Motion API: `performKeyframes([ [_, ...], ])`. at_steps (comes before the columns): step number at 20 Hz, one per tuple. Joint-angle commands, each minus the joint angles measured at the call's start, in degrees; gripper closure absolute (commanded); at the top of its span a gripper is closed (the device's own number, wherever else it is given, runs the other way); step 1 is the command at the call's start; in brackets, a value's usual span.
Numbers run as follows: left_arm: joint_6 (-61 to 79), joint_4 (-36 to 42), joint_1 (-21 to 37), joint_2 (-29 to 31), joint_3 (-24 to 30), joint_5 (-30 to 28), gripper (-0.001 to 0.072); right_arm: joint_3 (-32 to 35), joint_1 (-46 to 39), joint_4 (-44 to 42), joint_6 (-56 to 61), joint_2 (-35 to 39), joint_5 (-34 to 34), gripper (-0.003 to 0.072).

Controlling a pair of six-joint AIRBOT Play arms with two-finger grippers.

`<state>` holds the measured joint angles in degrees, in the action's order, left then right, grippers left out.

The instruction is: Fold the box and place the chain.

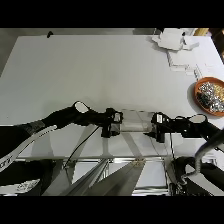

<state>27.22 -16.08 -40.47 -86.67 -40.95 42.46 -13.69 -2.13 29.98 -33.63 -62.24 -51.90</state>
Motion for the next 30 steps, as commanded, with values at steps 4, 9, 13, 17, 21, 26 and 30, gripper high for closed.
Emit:
performKeyframes([
  [4,0.0,2.4,-0.7,-1.5,-0.7,-0.7,0.0012,0.0,0.0,0.0,0.1,0.0,0.0,0.0278],
  [9,3.6,4.8,-1.6,-1.9,-1.0,-0.7,0.0014,0.0,0.0,0.0,0.1,0.0,0.0,0.0278],
  [13,3.7,5.6,-1.5,-2.2,-1.4,-0.8,0.0067,0.0,0.0,0.0,0.1,0.0,0.0,0.0278],
  [17,3.6,5.6,-1.5,-2.2,-1.4,-0.7,0.0236,0.0,0.0,0.0,0.1,0.0,0.0,0.0278],
  [21,3.6,5.5,-1.5,-2.2,-1.4,-0.7,0.0369,0.0,0.0,0.0,0.1,0.0,0.0,0.0278],
  [26,3.4,5.6,-1.6,-2.2,-1.4,-0.6,0.0368,0.0,0.0,0.0,0.1,0.0,0.0,0.0278],
  [30,3.4,5.6,-1.5,-2.2,-1.4,-0.6,0.0368,0.0,0.0,0.0,0.1,0.0,0.0,0.0278],
])
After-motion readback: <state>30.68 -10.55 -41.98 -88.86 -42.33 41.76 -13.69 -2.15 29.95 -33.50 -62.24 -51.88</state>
